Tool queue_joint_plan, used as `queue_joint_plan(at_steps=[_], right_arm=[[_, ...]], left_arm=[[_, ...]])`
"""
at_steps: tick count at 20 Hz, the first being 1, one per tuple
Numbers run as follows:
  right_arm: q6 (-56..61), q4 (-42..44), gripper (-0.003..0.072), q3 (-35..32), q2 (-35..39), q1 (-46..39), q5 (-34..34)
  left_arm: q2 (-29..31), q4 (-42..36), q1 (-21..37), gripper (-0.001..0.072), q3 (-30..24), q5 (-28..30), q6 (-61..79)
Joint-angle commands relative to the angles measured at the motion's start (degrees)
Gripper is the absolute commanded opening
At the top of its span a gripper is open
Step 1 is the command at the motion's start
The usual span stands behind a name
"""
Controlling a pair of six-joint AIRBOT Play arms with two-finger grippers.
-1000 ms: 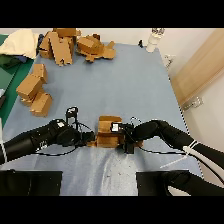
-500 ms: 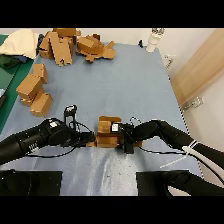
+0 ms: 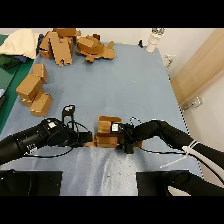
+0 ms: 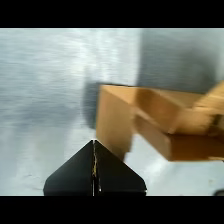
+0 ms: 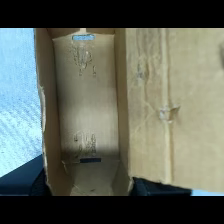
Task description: Fold the box.
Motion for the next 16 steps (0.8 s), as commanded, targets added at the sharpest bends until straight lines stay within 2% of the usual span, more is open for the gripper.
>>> queue_joint_plan(at_steps=[1, 5, 9, 16], right_arm=[[0.0, 0.0, 0.0509, 0.0, 0.0, 0.0, 0.0], [0.0, 0.0, 0.0510, 0.0, 0.0, 0.0, 0.0], [0.0, 0.0, 0.0509, 0.0, 0.0, 0.0, 0.0], [0.0, 0.0, 0.0509, 0.0, 0.0, 0.0, 0.0]], left_arm=[[0.0, 4.4, 1.2, 0.0011, -1.2, -6.4, -3.9], [-0.1, 0.2, 1.0, 0.0011, -4.2, 1.8, -2.1], [-1.4, -3.3, 1.0, 0.0011, -4.6, 8.4, 0.3], [-3.8, -8.2, 1.0, 0.0011, -4.6, 14.3, 3.9]])
